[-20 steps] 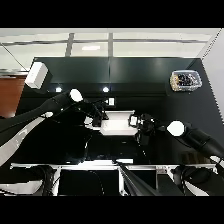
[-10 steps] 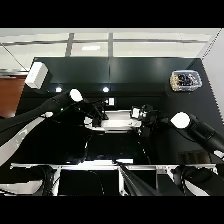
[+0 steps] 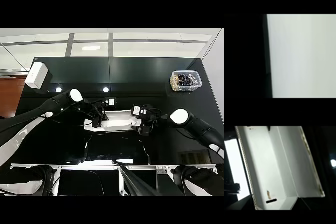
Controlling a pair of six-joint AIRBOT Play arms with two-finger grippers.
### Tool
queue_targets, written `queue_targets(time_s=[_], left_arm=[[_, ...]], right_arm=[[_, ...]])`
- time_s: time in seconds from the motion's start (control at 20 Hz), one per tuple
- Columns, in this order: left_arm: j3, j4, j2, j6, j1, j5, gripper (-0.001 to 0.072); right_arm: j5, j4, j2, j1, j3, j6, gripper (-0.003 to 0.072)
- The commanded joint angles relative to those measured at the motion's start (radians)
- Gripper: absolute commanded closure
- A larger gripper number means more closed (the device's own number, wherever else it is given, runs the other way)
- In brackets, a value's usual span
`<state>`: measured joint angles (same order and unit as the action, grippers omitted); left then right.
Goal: Fold the box and place the chain.
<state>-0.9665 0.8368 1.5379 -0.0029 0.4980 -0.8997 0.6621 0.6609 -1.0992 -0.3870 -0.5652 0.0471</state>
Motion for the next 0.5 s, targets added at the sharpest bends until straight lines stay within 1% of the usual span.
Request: queue_targets(time_s=[0.0,0.2,0.45], left_arm=[[0.000,0.000,0.000,0.000,0.001,0.002,0.0686],[0.000,0.000,0.000,0.000,0.000,0.002,0.0686],[0.000,-0.003,0.000,0.000,0.001,0.003,0.0686]], right_arm=[[0.049,-0.120,-0.072,0.005,0.000,0.167,0.0072],[0.061,-0.129,-0.112,0.013,0.000,0.224,0.0073],[0.072,-0.129,-0.151,0.059,0.000,0.261,0.0073]])
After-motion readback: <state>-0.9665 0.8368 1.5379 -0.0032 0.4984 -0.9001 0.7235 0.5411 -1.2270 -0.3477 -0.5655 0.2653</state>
